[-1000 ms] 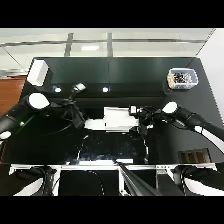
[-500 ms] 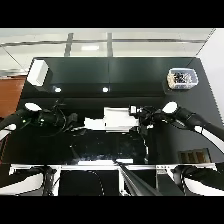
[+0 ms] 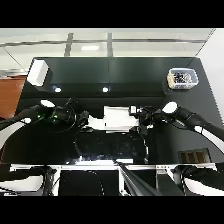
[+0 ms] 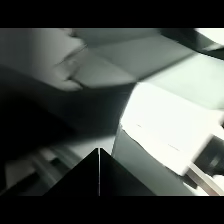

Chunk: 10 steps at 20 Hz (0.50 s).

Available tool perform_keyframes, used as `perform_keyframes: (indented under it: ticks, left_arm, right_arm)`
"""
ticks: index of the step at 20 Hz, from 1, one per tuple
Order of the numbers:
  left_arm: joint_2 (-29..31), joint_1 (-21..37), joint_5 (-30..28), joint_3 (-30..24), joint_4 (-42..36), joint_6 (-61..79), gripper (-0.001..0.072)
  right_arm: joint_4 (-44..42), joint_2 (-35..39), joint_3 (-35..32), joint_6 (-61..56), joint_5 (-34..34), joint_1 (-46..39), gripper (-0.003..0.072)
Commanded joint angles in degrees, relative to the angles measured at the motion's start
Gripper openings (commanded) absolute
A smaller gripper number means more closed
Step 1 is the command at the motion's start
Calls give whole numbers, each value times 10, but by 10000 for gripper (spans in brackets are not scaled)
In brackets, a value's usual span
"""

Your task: Fold the box and place the chain.

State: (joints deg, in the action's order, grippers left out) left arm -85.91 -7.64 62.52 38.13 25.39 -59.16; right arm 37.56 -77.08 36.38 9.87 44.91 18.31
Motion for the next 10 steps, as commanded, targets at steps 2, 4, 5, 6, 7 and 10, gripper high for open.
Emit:
perform_keyframes:
  ticks: [2, 4, 5, 6, 7, 10]
  left_arm:
    - [-3, 7, 78, 12, -55, 65, 280]
    - [-3, 12, 102, 16, -57, 62, 603]
    - [-3, 11, 106, 17, -61, 61, 632]
    - [-3, 7, 106, 18, -64, 58, 632]
    - [-3, -1, 100, 21, -64, 51, 632]
    - [-3, -35, 76, 36, -63, 42, 621]
  right_arm:
    - [0, 0, 0, 0, 0, 0, 481]
    - [0, 0, 0, 0, 0, 0, 480]
    - [0, 0, 0, 0, 0, 0, 481]
    - [0, 0, 0, 0, 0, 0, 481]
    - [0, 0, 0, 0, 0, 0, 481]
    - [0, 0, 0, 0, 0, 0, 481]
